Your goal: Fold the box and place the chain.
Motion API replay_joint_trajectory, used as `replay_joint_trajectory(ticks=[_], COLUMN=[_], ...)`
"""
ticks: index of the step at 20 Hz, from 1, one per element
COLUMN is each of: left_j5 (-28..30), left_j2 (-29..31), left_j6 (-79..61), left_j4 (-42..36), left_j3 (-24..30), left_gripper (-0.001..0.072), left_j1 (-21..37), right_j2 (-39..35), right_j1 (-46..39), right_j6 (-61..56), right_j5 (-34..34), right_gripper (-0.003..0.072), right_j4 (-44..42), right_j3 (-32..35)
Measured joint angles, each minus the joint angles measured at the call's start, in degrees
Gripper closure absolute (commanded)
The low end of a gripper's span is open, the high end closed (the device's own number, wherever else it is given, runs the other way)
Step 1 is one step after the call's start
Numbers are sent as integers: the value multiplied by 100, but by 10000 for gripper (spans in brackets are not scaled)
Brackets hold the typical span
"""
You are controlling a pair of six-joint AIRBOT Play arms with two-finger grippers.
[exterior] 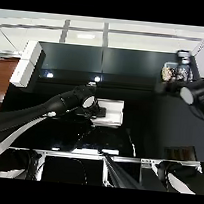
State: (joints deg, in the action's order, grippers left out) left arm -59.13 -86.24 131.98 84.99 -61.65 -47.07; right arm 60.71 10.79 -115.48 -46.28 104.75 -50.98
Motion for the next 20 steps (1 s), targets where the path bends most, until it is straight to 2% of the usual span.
replay_joint_trajectory(ticks=[1, 3, 5, 7, 10, 13, 16, 20], left_j5=[7, 15, 17, 15, 13, 9, -9, -116], left_j2=[0, 0, 0, 0, 0, 0, 0, 0], left_j6=[0, -2, -4, -7, -17, -22, -22, -20], left_j4=[0, 0, 2, 2, 2, 2, -7, -15], left_j3=[0, 0, 0, 0, 0, 0, 0, 0], left_gripper=[681, 681, 681, 681, 681, 681, 681, 681], left_j1=[0, 0, -2, 0, -2, 0, 0, 0], right_j2=[179, 752, 1543, 2601, 4076, 5130, 5659, 6002], right_j1=[-409, -1071, -1578, -2000, -2378, -2603, -2754, -2826], right_j6=[26, 181, 321, 409, 328, 55, -275, -461], right_j5=[485, 1091, 1099, 476, -868, -1880, -2345, -2514], right_gripper=[11, 13, 14, 14, 14, 14, 14, 14], right_j4=[-122, -503, -911, -1266, -1543, -1679, -1751, -1906], right_j3=[42, -170, -883, -2214, -4426, -6035, -6671, -6937])
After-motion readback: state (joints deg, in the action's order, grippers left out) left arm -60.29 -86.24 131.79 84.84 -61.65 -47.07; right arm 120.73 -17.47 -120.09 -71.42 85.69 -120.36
